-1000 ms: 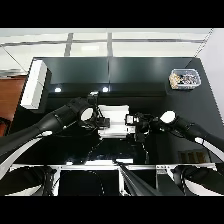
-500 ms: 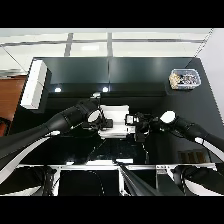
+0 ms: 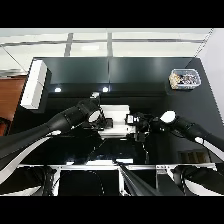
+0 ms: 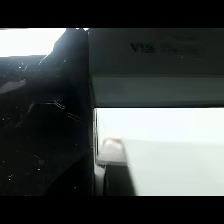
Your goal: Fold the box and place the chain.
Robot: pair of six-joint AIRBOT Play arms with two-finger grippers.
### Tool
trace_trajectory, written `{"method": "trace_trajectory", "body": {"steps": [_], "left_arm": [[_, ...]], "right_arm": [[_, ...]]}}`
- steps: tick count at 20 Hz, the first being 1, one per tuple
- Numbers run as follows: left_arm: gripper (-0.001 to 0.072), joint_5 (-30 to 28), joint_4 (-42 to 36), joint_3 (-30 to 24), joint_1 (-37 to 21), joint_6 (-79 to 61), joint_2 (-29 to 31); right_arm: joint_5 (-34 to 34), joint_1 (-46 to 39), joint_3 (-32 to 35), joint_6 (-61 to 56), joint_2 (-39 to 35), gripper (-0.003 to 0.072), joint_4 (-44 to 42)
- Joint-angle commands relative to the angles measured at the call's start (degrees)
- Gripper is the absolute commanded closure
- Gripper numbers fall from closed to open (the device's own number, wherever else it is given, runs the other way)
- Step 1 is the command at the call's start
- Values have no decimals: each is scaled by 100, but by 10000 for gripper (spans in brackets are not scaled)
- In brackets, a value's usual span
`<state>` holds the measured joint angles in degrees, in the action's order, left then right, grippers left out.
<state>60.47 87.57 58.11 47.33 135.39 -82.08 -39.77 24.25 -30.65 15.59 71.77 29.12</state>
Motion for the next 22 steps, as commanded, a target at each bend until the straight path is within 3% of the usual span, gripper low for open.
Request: {"method": "trace_trajectory", "body": {"steps": [1,2,4,5,6,8,9,10,11,14,15,16,17,22], "left_arm": [[684,15,-17,7,2,4,-7],[664,20,-17,7,2,4,-2],[307,24,-15,7,2,4,0],[211,26,-13,7,2,7,0],[207,26,-11,4,2,4,-2],[221,24,-13,4,2,7,-2],[396,22,-13,4,0,7,-2],[623,2,-13,4,2,0,-2],[684,-4,-17,4,2,-7,-2],[684,70,-15,4,2,-7,-2],[684,129,-13,4,2,-13,-2],[684,173,9,4,2,-13,0],[684,177,17,7,0,-11,0],[684,153,28,17,0,-11,2]], "right_arm": [[-2,4,-2,0,2,459,-9],[-4,4,-2,-2,2,459,-11],[-2,4,-2,0,2,459,-9],[-4,4,-2,-2,2,459,-9],[-4,4,-2,0,2,459,-9],[-4,4,-2,0,2,459,-11],[-4,4,-2,0,2,459,-9],[-4,4,-2,0,2,459,-9],[-4,4,-2,0,2,459,-9],[-4,4,-2,-4,2,456,-13],[13,4,-2,-20,2,341,-13],[24,4,-2,-28,2,172,-13],[22,4,-4,-35,-4,67,17],[-254,2,-4,-560,-562,72,957]]}}
